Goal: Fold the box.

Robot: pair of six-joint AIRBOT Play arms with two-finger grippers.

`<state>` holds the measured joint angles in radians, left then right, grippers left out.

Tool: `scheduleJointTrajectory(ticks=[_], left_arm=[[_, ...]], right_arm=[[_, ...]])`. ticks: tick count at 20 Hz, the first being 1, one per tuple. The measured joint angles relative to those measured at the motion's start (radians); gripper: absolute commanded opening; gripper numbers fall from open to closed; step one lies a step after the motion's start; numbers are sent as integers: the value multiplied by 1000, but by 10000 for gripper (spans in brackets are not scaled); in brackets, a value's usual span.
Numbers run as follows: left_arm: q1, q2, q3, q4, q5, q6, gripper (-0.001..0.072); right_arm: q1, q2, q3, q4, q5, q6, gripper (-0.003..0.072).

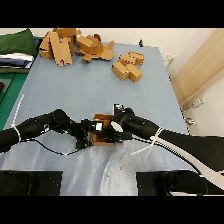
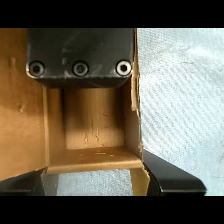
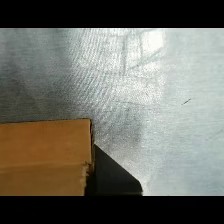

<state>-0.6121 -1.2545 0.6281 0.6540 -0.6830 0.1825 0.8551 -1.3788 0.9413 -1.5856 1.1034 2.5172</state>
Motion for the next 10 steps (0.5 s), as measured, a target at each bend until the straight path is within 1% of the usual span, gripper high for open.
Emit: scheduleJointTrajectory(ticks=[2,3,4,5,6,10], left_arm=[[0,0,0,0,0,0,266],[0,0,0,-1,-1,0,266],[0,0,0,-2,-1,0,266],[0,0,0,-3,-1,-1,266],[1,0,0,-3,-1,0,266],[1,0,0,-6,-1,0,266]], right_arm=[[0,-2,0,0,-1,1,2],[1,-2,0,-3,-2,1,28],[0,-3,0,-1,-3,-1,220],[1,-5,1,-6,-8,-5,392],[0,-3,0,-2,-9,-8,416],[1,4,0,7,-16,-21,417]])
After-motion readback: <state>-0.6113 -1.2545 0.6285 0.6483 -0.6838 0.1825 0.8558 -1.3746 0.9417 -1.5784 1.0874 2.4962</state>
